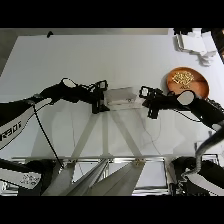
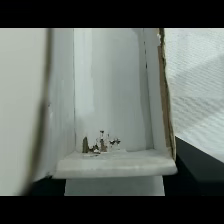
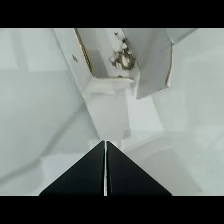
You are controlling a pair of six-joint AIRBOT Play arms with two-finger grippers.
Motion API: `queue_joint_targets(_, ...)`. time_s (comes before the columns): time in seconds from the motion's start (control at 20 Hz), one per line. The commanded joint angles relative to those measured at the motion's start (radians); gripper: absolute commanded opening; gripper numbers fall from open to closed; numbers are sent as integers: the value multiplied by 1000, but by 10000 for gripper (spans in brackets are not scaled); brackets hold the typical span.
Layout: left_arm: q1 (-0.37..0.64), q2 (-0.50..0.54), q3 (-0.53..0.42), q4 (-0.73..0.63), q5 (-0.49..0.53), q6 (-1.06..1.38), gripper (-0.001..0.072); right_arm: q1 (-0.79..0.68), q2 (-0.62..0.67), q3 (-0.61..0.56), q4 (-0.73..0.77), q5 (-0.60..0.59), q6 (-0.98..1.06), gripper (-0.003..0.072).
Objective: Fold the box and place the chain.
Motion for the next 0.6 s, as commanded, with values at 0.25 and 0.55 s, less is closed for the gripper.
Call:
queue_joint_targets(0.25, -1, -1, 0, 3, 10, -6, 321, 0, 2, 1, 327, 290, 117, 7)
queue_joint_targets(0.55, 0, -1, 0, 3, 10, -6, 321, -10, 2, 42, 505, 165, -42, 5)
